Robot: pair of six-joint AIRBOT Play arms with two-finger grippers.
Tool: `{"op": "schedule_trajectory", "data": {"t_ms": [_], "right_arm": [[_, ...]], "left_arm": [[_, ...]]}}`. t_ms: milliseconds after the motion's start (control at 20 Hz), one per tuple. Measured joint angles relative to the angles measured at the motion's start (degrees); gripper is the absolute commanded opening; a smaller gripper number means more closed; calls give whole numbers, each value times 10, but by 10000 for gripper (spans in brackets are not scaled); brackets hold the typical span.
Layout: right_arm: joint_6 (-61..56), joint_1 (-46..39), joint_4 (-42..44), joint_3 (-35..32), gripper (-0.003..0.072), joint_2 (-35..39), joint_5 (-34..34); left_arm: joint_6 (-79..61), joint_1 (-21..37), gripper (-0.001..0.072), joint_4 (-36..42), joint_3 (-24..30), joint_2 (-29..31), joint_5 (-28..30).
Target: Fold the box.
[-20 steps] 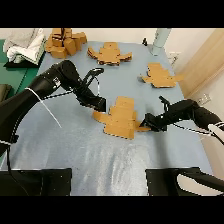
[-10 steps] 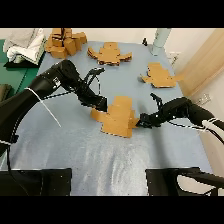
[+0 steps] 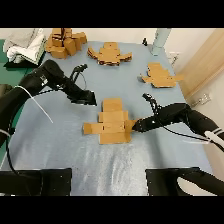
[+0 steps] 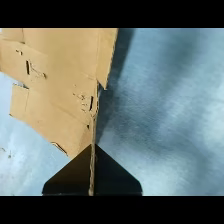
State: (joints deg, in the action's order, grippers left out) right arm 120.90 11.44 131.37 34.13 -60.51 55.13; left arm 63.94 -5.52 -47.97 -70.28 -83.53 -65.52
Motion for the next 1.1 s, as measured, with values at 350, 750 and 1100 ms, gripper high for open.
{"op": "schedule_trajectory", "data": {"t_ms": [350,750,1100], "right_arm": [[11,33,-16,-14,5,40,-24],[12,38,-17,-16,5,45,-23],[13,38,-17,-16,5,44,-22]], "left_arm": [[-126,39,549,190,9,-120,-17],[-213,8,524,276,-22,-207,-53],[-257,2,175,283,-54,-221,-138]]}}
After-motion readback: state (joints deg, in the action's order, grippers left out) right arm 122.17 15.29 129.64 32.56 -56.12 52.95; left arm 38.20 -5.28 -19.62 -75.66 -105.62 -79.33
